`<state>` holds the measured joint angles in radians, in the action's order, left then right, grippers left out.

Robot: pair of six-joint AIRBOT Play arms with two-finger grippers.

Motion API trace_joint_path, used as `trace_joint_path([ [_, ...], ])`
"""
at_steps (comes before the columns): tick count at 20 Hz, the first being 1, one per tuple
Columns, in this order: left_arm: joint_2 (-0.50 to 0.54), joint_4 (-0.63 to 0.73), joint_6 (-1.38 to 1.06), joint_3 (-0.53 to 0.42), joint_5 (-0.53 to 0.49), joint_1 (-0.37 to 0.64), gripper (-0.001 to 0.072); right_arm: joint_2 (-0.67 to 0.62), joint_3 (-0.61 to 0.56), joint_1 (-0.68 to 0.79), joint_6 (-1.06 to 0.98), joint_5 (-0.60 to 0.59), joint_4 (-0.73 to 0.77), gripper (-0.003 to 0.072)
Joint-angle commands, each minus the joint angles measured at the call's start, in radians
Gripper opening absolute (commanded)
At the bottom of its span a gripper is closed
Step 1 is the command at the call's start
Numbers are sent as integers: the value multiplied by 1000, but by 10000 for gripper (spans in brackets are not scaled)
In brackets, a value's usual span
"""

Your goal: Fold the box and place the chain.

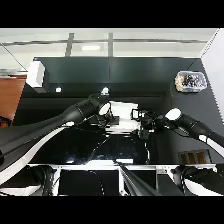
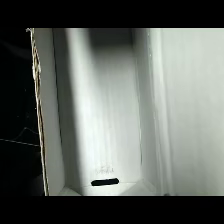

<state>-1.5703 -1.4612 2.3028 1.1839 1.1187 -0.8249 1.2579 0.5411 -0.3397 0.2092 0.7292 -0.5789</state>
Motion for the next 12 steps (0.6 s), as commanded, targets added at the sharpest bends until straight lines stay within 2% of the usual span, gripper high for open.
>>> trace_joint_path([
  [1,-3,-1,2,4,-2,3,29,1,0,-1,1,3,-1,184],
  [8,-16,-8,11,4,26,3,29,1,0,-1,2,3,-1,184],
  [12,-16,-20,13,4,29,3,29,1,0,-1,5,-73,2,185],
])
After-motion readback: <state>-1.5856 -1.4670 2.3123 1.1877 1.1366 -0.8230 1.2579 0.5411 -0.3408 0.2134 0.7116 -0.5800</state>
